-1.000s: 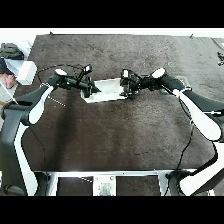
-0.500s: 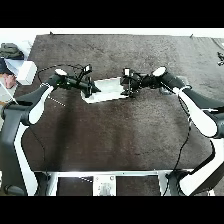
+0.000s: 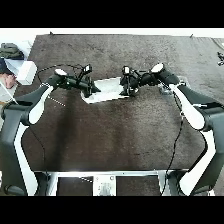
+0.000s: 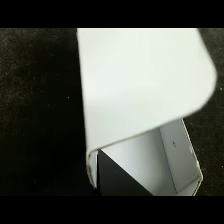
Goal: Fold the box and place the chain.
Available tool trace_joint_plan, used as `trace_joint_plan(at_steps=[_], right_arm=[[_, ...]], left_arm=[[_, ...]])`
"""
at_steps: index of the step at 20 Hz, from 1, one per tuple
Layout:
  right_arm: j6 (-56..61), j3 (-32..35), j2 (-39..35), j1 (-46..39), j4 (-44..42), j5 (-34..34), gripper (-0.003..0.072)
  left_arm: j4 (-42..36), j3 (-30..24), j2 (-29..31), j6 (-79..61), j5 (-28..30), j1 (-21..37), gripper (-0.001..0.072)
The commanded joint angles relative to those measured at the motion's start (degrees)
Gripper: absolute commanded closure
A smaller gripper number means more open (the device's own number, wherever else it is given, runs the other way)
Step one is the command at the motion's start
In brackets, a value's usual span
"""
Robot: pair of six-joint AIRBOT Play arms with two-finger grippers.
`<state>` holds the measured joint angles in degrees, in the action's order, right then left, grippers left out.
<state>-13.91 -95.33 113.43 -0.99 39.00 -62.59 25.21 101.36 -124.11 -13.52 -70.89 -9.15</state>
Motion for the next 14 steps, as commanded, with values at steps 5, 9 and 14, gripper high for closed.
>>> trace_joint_plan(at_steps=[5, 9, 14], right_arm=[[0.2, -1.64, 2.25, -0.02, -1.97, -3.13, 0.0096], [0.17, -1.7, 3.8, 0.11, -3.28, -4.59, 0.0096], [0.17, -1.68, 3.87, 0.72, -3.26, -5.53, 0.0096]], left_arm=[[0.02, 0.0, 0.0, 0.0, -0.02, 0.02, 0.0698], [0.02, 0.0, 0.0, 0.0, -0.02, 0.02, 0.0698], [0.02, 0.0, 0.0, 0.0, -0.02, 0.02, 0.0698]])
